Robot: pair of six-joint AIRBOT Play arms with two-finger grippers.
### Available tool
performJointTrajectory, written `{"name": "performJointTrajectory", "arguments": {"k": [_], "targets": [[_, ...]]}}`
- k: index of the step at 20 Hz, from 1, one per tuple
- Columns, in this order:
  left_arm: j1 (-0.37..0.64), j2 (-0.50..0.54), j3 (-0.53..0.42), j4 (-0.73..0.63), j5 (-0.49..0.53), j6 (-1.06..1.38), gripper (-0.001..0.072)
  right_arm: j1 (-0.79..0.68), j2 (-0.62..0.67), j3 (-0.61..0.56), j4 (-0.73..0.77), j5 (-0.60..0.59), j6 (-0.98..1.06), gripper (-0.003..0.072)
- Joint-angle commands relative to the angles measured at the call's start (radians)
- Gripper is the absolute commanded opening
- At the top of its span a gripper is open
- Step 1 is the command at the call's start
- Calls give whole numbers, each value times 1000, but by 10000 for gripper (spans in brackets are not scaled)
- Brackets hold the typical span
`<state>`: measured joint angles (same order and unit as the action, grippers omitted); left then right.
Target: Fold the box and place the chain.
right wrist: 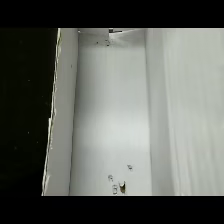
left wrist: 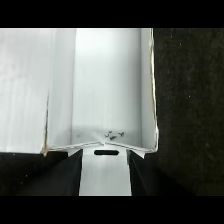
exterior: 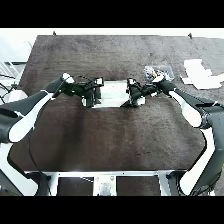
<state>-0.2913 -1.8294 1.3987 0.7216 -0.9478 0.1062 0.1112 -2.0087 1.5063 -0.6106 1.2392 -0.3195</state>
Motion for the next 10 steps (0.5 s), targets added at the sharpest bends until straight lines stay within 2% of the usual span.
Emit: {"name": "performJointTrajectory", "arguments": {"k": [1, 6, 10], "targets": [[-1, -16, 0, -58, -1, 27, 335, 1, 0, 0, 1, 0, 0, 587], [-1, -27, -1, -163, 16, 84, 337, 1, 0, 0, 1, 0, 0, 587], [-1, -34, 0, -183, 16, 114, 357, 1, 0, 0, 1, 0, 0, 587]]}}
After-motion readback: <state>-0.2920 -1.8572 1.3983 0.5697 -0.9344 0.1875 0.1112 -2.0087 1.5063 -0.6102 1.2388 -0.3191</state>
